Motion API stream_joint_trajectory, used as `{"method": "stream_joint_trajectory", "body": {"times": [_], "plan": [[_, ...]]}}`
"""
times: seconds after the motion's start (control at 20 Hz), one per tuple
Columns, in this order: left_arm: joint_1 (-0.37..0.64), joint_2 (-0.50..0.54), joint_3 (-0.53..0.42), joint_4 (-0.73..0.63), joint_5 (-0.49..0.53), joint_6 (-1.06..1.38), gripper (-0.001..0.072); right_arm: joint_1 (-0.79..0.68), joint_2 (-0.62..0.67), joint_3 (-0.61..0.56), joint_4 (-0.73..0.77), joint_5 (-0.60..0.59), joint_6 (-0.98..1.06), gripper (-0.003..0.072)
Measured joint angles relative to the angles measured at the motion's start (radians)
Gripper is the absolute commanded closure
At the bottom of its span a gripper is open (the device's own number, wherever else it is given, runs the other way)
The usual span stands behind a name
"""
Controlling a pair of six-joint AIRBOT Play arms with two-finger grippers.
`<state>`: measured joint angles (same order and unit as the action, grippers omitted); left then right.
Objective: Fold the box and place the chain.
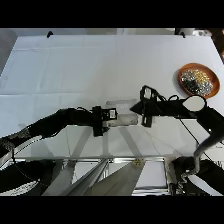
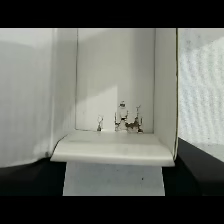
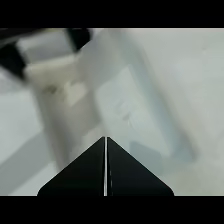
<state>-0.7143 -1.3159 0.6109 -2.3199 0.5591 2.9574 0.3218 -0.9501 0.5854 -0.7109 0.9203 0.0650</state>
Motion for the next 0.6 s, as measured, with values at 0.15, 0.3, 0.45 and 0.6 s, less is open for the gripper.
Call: {"method": "stream_joint_trajectory", "body": {"times": [0.15,0.3,0.45,0.6], "plan": [[0.000,0.000,0.000,0.000,0.000,0.000,0.0568,0.000,0.034,0.000,-0.251,0.110,0.096,0.0674],[0.000,0.000,0.000,-0.001,-0.001,0.000,0.0568,0.000,0.042,0.000,-0.397,0.132,0.131,0.0307],[0.000,0.000,0.000,-0.001,-0.001,-0.001,0.0568,0.000,0.023,-0.001,-0.449,0.048,0.122,0.0355],[0.000,0.000,0.000,-0.001,-0.001,-0.001,0.0568,0.000,-0.029,-0.002,-0.438,-0.011,0.013,0.0396]]}}
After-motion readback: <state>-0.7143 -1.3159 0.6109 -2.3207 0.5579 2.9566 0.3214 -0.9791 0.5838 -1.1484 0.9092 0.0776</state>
